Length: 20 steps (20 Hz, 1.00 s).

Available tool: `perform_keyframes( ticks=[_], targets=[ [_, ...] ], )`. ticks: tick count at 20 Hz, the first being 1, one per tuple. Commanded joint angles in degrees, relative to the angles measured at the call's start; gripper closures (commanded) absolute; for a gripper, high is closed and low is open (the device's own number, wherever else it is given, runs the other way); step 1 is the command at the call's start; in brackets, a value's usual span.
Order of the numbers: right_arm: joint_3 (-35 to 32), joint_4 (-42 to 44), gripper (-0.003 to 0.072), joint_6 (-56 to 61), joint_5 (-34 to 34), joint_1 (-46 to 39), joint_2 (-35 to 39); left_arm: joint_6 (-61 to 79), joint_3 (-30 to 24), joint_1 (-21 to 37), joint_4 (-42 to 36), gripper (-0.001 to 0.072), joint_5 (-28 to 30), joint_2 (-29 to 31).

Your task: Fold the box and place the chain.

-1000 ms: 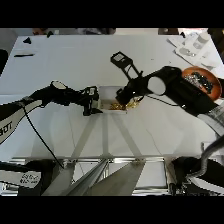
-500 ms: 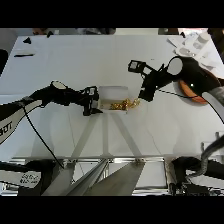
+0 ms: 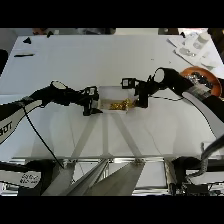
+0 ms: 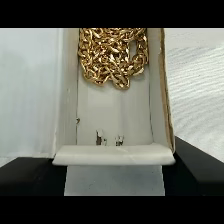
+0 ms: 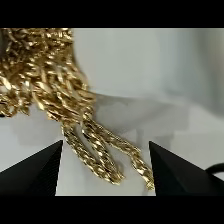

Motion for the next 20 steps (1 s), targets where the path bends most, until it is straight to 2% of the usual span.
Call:
perform_keyframes(
  ticks=[1, 2, 4, 6, 7, 8, 12, 20],
  targets=[
    [-3.37, 0.87, 0.0099, -2.80, -4.13, 0.74, -0.57, 0.02, 0.00, 0.00, 0.02, 0.0364, 0.00, 0.04],
    [-3.50, 0.83, 0.0154, -2.75, -4.02, 0.74, -0.57, 0.02, 0.00, 0.00, 0.00, 0.0364, 0.00, 0.04],
    [-3.50, 0.70, 0.0328, -2.75, -4.04, 0.74, -0.57, 0.02, 0.00, 0.00, 0.02, 0.0364, 0.02, 0.04],
    [-3.50, 0.57, 0.0420, -2.69, -3.82, 0.74, -0.57, 0.00, 0.00, 0.00, 0.02, 0.0364, 0.00, 0.04],
    [-3.50, 0.42, 0.0527, -2.62, -3.06, 0.74, -0.55, 0.02, 0.00, 0.00, 0.02, 0.0364, 0.00, 0.04],
    [-3.50, 0.42, 0.0677, -2.49, -1.99, 0.74, -0.55, 0.00, 0.00, 0.00, 0.02, 0.0364, 0.02, 0.04],
    [-3.48, 0.24, 0.0673, 3.34, 0.07, 0.74, 1.84, 0.02, 0.00, 0.00, 0.02, 0.0364, 0.02, 0.04],
    [-3.48, 0.72, 0.0674, 12.48, -0.46, 3.82, 18.34, 0.02, 0.00, 0.00, 0.00, 0.0364, 0.02, 0.04]
  ],
)
